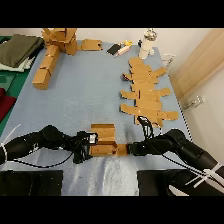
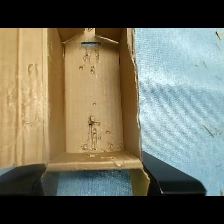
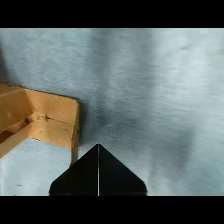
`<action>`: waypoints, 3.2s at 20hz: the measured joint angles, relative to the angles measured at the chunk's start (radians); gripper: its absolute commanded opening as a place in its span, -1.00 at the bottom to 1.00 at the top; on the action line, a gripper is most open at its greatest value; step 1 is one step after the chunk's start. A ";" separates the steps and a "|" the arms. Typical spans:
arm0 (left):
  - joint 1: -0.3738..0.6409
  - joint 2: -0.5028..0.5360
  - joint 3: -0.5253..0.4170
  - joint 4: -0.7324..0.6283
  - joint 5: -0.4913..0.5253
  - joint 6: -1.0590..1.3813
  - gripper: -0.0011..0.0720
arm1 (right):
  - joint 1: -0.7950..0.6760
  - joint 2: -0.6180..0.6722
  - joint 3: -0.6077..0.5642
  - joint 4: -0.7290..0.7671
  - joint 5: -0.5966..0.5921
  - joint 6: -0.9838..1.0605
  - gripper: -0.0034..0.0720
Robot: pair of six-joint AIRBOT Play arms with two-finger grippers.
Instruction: Fold the box.
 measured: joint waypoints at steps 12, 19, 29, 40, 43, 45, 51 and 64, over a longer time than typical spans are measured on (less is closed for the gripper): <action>0.000 0.000 0.000 0.000 0.000 0.000 0.56 | -0.005 -0.002 0.106 0.206 0.035 -0.145 -0.46; 0.000 0.000 0.000 0.000 0.000 0.000 0.56 | 0.005 -0.061 0.133 0.240 0.018 -0.154 -0.18; 0.000 0.000 0.000 0.000 0.000 0.000 0.56 | -0.020 0.027 0.188 0.019 -0.088 -0.045 -0.85; 0.000 0.000 0.000 0.000 0.000 0.000 0.56 | -0.086 -0.028 0.095 -0.094 -0.127 0.026 -0.90; 0.000 0.000 0.000 0.000 0.000 0.000 0.56 | -0.067 -0.069 0.076 -0.025 -0.079 -0.013 -0.90; 0.000 0.000 0.000 0.000 0.000 0.000 0.56 | -0.044 -0.097 0.071 0.001 -0.059 -0.026 -0.90; 0.000 0.000 0.000 0.000 0.000 0.000 0.56 | 0.048 -0.138 0.068 0.072 -0.014 -0.045 -0.90; 0.000 0.000 0.000 0.000 0.000 0.000 0.56 | 0.100 -0.095 0.140 0.097 0.011 -0.030 -0.48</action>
